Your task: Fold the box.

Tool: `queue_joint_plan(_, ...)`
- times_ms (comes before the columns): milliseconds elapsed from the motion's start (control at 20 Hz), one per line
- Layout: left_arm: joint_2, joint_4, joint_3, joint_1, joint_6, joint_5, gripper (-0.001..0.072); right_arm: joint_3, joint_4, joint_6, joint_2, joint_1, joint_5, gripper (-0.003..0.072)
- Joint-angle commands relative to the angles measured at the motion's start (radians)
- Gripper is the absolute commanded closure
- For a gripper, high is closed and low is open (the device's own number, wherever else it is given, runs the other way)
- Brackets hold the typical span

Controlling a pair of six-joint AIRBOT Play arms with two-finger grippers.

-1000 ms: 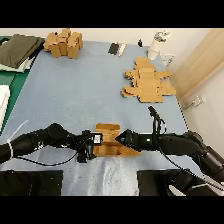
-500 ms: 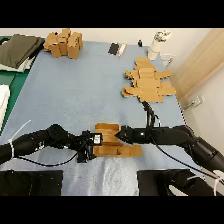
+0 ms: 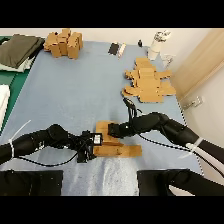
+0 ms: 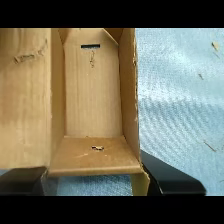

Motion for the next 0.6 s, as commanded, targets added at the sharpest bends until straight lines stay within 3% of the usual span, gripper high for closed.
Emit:
queue_joint_plan(0,-0.001,-0.002,0.0,0.0,0.0,-0.001,0.0186,0.009,-0.012,-0.051,-0.068,0.009,0.007,0.0685)
queue_joint_plan(550,0.0,-0.003,0.0,0.0,-0.001,-0.002,0.0186,0.009,-0.032,-0.055,-0.111,0.035,0.006,0.0686)
